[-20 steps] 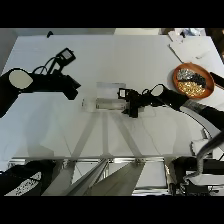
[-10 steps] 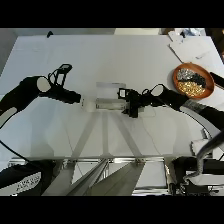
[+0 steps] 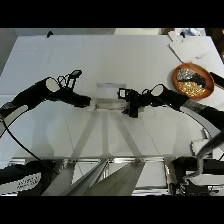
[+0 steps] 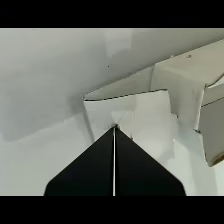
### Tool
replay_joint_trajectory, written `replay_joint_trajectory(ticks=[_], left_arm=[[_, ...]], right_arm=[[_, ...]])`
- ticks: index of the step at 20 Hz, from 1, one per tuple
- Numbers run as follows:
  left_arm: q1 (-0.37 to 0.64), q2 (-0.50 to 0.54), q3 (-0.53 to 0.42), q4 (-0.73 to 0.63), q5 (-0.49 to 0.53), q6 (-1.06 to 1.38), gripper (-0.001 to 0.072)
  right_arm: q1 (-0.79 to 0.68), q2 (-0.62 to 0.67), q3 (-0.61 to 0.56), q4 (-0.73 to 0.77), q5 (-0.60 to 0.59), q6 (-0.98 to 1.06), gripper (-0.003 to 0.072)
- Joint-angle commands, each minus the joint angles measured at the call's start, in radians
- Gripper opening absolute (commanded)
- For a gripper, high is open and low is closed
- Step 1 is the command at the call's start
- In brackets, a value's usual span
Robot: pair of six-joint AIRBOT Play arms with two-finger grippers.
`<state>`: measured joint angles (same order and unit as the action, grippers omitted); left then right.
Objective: Fold the box and place the chain.
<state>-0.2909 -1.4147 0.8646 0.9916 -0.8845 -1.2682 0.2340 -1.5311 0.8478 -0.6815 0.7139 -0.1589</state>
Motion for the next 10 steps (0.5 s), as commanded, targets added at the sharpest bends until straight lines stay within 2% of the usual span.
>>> replay_joint_trajectory(ticks=[1, 4, 10], left_arm=[[-0.002, -0.003, 0.0, -0.003, -0.002, 0.027, 0.0011], [0.003, -0.002, 0.0, 0.107, 0.004, -0.018, 0.0011], [0.017, -0.003, -0.001, 0.131, -0.003, -0.019, 0.001]], right_arm=[[0.001, 0.0, 0.0, 0.0, 0.0, 0.0, 0.0298], [0.001, 0.0, 0.0, 0.0, 0.0, 0.0, 0.0298], [0.001, 0.0, 0.0, 0.0, 0.0, 0.0, 0.0298]])
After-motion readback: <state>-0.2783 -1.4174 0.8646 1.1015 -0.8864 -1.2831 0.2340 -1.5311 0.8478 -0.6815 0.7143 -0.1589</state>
